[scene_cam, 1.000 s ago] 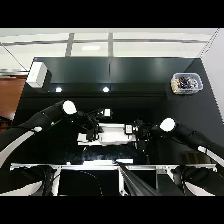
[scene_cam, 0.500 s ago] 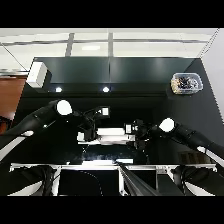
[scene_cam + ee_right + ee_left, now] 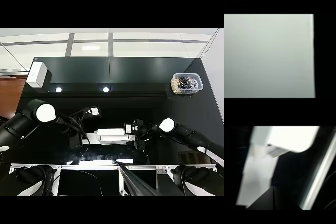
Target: Fold the box and place the chain.
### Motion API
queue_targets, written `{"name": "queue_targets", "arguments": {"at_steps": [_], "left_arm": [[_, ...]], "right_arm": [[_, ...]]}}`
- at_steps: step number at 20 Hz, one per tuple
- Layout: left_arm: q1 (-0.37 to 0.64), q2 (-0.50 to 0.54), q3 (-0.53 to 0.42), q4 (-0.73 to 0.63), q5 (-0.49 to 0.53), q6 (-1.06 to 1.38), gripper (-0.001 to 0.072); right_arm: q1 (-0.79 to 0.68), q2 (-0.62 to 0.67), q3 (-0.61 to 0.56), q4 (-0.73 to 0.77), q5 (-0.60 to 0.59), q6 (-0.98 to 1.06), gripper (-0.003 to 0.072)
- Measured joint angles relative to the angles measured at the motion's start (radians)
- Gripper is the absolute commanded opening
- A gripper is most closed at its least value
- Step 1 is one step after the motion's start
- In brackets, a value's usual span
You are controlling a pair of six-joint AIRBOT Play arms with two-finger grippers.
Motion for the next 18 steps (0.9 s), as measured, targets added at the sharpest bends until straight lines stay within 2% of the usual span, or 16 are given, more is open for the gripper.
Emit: {"name": "queue_targets", "arguments": {"at_steps": [2, 4, 7, 10, 12, 15, 18], "left_arm": [[0.000, 0.009, -0.025, -0.141, 0.018, -0.022, 0.0025], [0.000, 0.013, -0.063, -0.280, 0.105, -0.034, 0.0025], [0.000, 0.016, -0.126, -0.443, 0.316, -0.041, 0.0025], [0.000, 0.012, -0.163, -0.511, 0.536, -0.043, 0.0025], [0.000, -0.010, -0.174, -0.519, 0.647, -0.033, 0.0025], [-0.006, -0.079, -0.169, -0.508, 0.693, -0.017, 0.0024], [-0.029, -0.163, -0.137, -0.458, 0.650, -0.012, 0.0024]], "right_arm": [[0.000, 0.000, 0.000, 0.000, -0.001, -0.001, 0.0192], [0.000, 0.000, 0.000, 0.000, -0.001, -0.001, 0.0192], [0.000, 0.000, 0.000, 0.000, -0.001, -0.001, 0.0192], [0.000, 0.000, 0.000, 0.000, -0.001, -0.001, 0.0192], [0.000, 0.000, 0.000, 0.000, -0.001, -0.001, 0.0192], [0.000, 0.000, 0.000, 0.000, -0.001, -0.001, 0.0192], [0.000, 0.000, 0.000, 0.000, -0.001, -0.001, 0.0192]]}}
